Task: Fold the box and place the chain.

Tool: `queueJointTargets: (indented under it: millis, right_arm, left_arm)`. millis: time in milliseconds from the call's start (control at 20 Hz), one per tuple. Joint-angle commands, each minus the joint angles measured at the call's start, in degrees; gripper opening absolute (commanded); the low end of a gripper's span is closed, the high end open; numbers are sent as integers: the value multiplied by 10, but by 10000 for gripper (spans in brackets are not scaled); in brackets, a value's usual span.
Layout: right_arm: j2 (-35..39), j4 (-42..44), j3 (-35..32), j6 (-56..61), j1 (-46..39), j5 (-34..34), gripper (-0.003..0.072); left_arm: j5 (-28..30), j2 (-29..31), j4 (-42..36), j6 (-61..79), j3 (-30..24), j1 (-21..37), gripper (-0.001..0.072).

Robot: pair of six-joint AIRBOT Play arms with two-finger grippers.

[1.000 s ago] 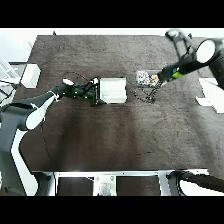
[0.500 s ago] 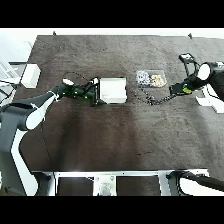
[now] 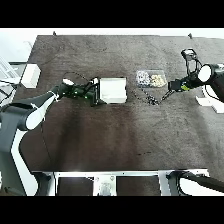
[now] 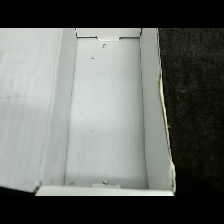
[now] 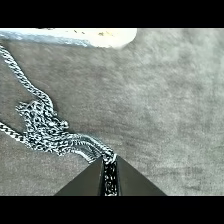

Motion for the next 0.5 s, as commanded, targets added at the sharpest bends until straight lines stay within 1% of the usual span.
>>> queueJointTargets:
  millis: [0,50,100,200,250,300,350,400,450]
  right_arm:
    - [-1,-2,-20,-5,-12,-18,14]
    - [-2,-2,-28,-5,-21,-19,14]
    - [-5,-2,-32,-5,-27,-19,46]
    - [-7,-1,-33,-5,-30,-22,452]
    - [-7,4,-31,-5,-26,-30,476]
    - [-7,15,-31,-6,-19,-38,472]
    - [-7,40,-31,-19,-8,-43,373]
    - [-8,82,-32,-61,7,-44,259]
    - [-12,124,-32,-111,22,-44,281]
  left_arm:
    - [0,0,0,0,0,0,289]
    - [0,0,0,0,0,0,289]
    - [0,0,0,0,0,0,289]
    - [0,0,0,0,0,0,289]
    - [0,0,0,0,0,0,289]
    - [1,0,0,0,0,0,289]
    - [0,0,0,0,0,0,289]
    - [0,0,0,0,0,0,289]
    - [0,0,0,0,0,0,289]
